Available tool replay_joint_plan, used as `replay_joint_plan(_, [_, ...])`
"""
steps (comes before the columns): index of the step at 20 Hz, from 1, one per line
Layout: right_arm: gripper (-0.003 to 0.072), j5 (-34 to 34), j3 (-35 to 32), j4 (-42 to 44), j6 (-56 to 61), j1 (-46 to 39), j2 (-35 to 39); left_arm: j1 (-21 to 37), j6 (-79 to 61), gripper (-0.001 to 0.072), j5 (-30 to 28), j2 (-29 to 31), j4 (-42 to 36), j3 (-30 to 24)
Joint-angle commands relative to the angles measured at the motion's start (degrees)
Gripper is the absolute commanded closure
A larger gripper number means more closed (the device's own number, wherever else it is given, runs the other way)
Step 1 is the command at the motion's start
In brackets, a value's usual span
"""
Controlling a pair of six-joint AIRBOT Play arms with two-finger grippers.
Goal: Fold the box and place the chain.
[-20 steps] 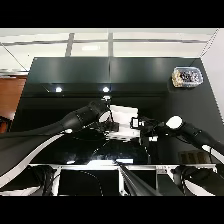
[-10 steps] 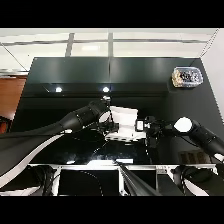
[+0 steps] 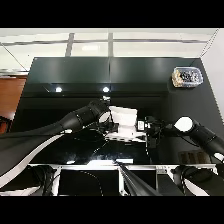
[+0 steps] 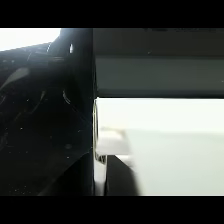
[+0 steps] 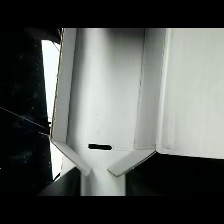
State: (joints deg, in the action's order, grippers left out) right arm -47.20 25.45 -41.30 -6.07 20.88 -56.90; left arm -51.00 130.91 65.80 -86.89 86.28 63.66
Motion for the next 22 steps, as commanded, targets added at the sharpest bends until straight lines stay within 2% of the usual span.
replay_joint_plan(1, [0.0494,-0.35,-0.07,2.62,-0.98,-0.04,-0.22,0.00,0.02,0.0680,0.48,0.04,-0.02,0.02])
replay_joint_plan(6, [0.0493,0.79,-0.20,7.30,-0.17,2.08,-1.51,0.00,0.04,0.0680,0.48,0.04,-0.02,0.02])
replay_joint_plan(11, [0.0493,6.27,-0.20,10.21,-0.13,4.90,-3.56,0.00,0.04,0.0680,0.48,0.04,-0.26,0.02])
replay_joint_plan(22, [0.0494,7.37,-0.20,13.62,-0.17,4.94,-3.58,0.00,0.04,0.0680,0.33,0.04,-1.44,0.02])
